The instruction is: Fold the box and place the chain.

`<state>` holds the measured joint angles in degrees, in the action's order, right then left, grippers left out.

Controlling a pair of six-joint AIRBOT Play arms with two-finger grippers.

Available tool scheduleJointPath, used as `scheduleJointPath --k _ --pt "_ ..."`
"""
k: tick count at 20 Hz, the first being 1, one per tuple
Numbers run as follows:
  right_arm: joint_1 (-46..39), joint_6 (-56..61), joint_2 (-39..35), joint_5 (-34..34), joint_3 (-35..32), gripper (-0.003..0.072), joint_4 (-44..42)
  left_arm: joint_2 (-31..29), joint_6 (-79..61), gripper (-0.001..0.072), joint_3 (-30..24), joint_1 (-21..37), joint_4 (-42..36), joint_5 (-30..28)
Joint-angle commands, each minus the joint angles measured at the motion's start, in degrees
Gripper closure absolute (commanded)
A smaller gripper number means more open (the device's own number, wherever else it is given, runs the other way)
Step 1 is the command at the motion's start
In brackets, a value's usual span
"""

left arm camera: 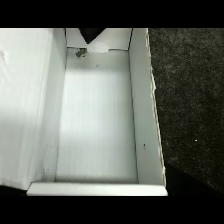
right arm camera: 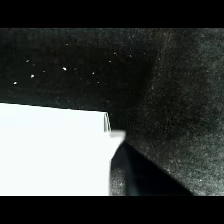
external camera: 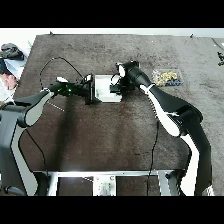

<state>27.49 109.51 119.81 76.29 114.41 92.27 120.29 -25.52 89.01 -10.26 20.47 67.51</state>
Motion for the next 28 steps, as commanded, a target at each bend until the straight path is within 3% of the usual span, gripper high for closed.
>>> scheduleJointPath --k 1,2,3,14,16,22,23,24,28 --pt "0.0 0.2 0.3 0.2 0.0 0.0532 1.6 0.0 0.0 0.0232 0.0 0.0 0.0 0.0" --pt "0.0 0.5 0.3 0.4 0.0 0.0650 1.8 0.0 0.0 0.0232 0.0 0.0 0.0 0.0" --pt "0.0 0.5 0.4 0.4 0.0 0.0673 2.0 0.0 0.0 0.0232 0.0 0.0 0.1 0.0" --pt "1.0 1.8 0.5 0.8 0.0 0.0667 5.7 0.0 0.0 0.0232 0.0 0.0 0.1 0.0" --pt "1.1 2.6 0.1 0.7 0.1 0.0496 5.6 0.0 0.0 0.0232 0.0 0.0 0.1 0.0" --pt "1.0 2.6 -2.2 0.0 0.1 0.0496 3.9 0.0 0.0 0.0232 0.0 0.0 0.1 0.0" --pt "1.0 2.6 -2.2 0.2 0.0 0.0411 3.4 0.0 0.0 0.0232 0.0 0.0 0.1 0.0" --pt "1.0 1.9 -2.2 0.2 0.0 0.0219 2.6 0.0 0.0 0.0232 0.0 0.0 0.1 0.0" --pt "1.1 1.5 -2.2 0.2 0.0 0.0208 2.4 0.0 0.0 0.0232 0.0 0.0 0.1 0.0"
